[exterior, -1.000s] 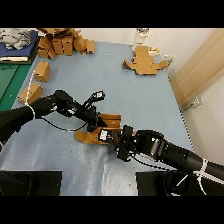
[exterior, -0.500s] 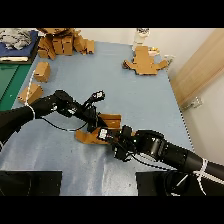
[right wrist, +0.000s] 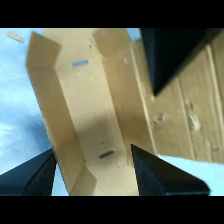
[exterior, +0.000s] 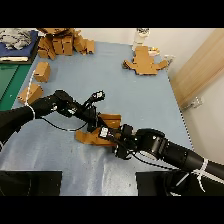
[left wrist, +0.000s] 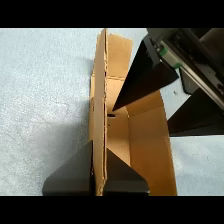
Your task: Fold the box.
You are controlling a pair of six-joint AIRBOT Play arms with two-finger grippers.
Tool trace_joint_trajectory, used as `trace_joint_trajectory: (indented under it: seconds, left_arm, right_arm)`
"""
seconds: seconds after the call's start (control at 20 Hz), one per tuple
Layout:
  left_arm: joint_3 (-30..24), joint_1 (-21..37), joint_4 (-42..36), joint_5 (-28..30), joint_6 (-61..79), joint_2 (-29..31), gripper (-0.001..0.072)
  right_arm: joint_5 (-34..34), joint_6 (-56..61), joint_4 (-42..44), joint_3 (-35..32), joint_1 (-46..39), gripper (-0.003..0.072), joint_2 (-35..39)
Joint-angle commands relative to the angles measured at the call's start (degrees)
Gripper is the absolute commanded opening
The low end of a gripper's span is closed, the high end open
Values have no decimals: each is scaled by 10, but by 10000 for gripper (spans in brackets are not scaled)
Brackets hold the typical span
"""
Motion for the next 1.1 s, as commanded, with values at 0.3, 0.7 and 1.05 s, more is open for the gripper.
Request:
trace_joint_trajectory:
  seconds: [0.3, 0.7, 1.05]
  left_arm:
    - [1, 0, 0, 0, 0, 0, 13]
    - [1, 0, 0, 0, 0, 0, 13]
    - [0, 0, 0, 0, 0, 0, 13]
  right_arm:
    - [23, -284, 266, -7, -143, 720, 34]
    - [47, -444, 375, -8, -219, 720, 34]
    - [59, -450, 378, -8, -252, 720, 34]
